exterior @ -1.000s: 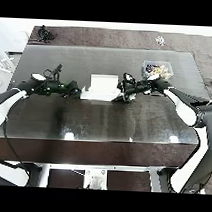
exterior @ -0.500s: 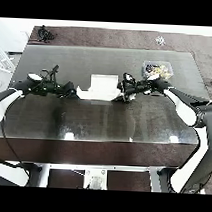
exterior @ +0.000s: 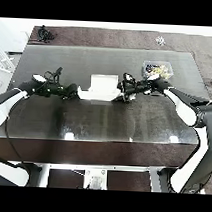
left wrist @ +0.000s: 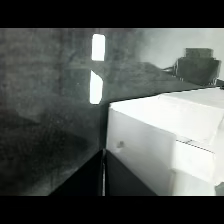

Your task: Fold the box and place the chain.

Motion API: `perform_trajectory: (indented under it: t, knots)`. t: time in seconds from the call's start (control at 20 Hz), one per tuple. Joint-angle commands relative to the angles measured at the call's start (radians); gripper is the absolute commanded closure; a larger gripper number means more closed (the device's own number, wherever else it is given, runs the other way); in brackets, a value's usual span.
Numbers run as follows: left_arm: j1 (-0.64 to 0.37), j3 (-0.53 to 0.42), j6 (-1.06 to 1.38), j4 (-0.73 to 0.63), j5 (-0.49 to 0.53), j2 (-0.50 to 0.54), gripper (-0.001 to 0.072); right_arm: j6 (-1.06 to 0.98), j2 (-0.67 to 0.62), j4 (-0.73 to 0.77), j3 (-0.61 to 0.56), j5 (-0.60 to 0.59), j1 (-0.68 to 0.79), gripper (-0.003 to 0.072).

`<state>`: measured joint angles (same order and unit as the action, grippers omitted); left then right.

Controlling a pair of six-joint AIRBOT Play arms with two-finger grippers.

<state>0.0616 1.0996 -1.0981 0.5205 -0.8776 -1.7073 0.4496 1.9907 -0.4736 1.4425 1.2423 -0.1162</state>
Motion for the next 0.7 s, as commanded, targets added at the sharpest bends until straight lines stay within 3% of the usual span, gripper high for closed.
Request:
perform_trajectory:
  t: [0.0, 0.65]
  knots:
    - [0.006, 0.001, 0.01, -0.035, -0.029, -0.021, 0.069, 0.0, 0.0, 0.002, 0.0, 0.0, -0.001, 0.0107]
    - [-0.04, 0.003, 0.032, 0.016, -0.018, -0.022, 0.0691, 0.0, 0.0, 0.002, 0.0, 0.0, -0.001, 0.0107]
